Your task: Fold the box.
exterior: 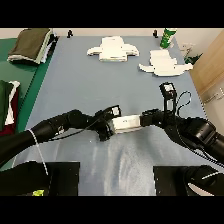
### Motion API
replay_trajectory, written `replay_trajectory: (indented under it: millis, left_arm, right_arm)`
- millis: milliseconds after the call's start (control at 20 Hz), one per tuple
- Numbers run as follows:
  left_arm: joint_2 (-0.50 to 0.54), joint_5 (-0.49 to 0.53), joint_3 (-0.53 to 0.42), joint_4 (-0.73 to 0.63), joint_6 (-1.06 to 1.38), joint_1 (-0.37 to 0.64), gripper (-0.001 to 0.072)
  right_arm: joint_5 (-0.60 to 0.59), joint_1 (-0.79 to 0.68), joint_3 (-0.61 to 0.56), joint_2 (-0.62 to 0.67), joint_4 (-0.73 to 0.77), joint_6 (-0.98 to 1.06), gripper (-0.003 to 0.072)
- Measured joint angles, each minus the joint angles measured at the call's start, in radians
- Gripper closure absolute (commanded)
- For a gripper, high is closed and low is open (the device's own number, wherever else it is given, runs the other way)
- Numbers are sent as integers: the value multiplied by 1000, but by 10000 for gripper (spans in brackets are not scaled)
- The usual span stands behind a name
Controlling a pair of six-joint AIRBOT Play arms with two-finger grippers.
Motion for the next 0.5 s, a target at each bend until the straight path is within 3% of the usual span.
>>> replay_trajectory:
  millis: [300,500]
  left_arm:
    - [-42,-127,8,40,-49,74,117]
    - [-77,-156,8,48,-57,84,117]
  right_arm:
    - [0,-4,1,-26,-63,67,677]
    - [0,-4,1,-36,-70,78,677]
